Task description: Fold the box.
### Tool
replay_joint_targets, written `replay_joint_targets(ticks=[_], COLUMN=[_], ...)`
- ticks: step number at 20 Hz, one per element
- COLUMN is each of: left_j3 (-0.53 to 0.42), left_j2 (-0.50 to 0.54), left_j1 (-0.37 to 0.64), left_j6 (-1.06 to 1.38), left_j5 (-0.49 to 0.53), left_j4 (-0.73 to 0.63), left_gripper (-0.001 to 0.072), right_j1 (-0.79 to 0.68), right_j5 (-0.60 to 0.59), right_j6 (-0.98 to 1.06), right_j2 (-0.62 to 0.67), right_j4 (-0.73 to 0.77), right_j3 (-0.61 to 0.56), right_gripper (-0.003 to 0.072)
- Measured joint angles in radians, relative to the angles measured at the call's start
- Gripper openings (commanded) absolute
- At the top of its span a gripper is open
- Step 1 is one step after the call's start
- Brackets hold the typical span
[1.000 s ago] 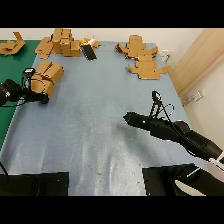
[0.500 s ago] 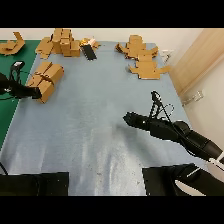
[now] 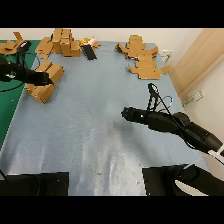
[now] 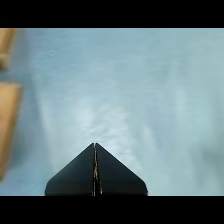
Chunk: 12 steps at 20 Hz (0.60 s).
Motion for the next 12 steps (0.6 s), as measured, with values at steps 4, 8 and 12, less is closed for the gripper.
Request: replay_joint_targets(ticks=[4,8,12], left_j3=[0.002,-0.021,-0.054], left_j2=[0.005,0.008,0.008], left_j1=[-0.14,-0.3,-0.418], left_j6=[-0.005,-0.066,-0.148], left_j5=[-0.075,-0.133,-0.136], left_j4=[-0.071,-0.056,0.005], left_gripper=[0.0008,0.0008,0.0009], right_j1=[0.0,0.0,0.0], right_j5=[-0.153,-0.338,-0.451], right_j6=[-0.053,-0.117,-0.16], right_j2=[-0.146,-0.308,-0.424], right_j4=[-0.066,-0.111,-0.129], right_j3=[0.181,0.373,0.5], right_gripper=[0.0008,0.0008,0.0008])
